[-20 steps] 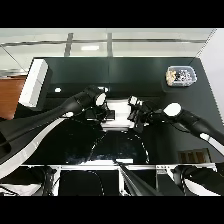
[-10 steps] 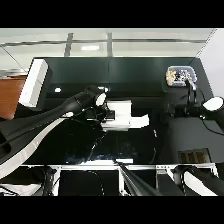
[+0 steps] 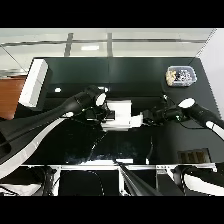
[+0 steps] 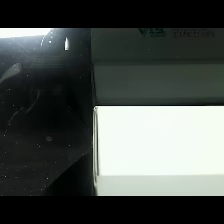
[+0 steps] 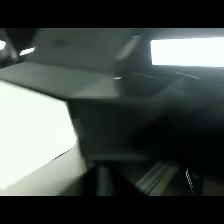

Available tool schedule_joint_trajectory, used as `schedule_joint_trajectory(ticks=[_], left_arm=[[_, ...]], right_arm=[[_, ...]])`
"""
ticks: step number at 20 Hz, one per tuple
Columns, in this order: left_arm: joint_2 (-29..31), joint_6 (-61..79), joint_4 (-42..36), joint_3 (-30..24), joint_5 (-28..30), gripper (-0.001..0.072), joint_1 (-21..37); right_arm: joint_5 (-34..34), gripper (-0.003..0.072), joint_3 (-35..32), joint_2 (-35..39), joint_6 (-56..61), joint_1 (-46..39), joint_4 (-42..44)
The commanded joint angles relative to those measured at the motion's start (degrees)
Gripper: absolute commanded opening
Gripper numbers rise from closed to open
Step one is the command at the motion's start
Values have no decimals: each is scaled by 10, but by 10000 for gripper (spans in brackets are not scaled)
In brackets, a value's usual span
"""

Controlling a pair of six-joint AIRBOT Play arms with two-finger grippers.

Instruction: Fold the box and place the chain.

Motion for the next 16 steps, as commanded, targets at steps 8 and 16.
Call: schedule_joint_trajectory(ticks=[8,16], left_arm=[[0,0,-2,0,0,30,0],[0,0,-2,0,0,30,0]], right_arm=[[104,487,111,-11,4,65,2],[74,307,152,-11,111,117,-105]])
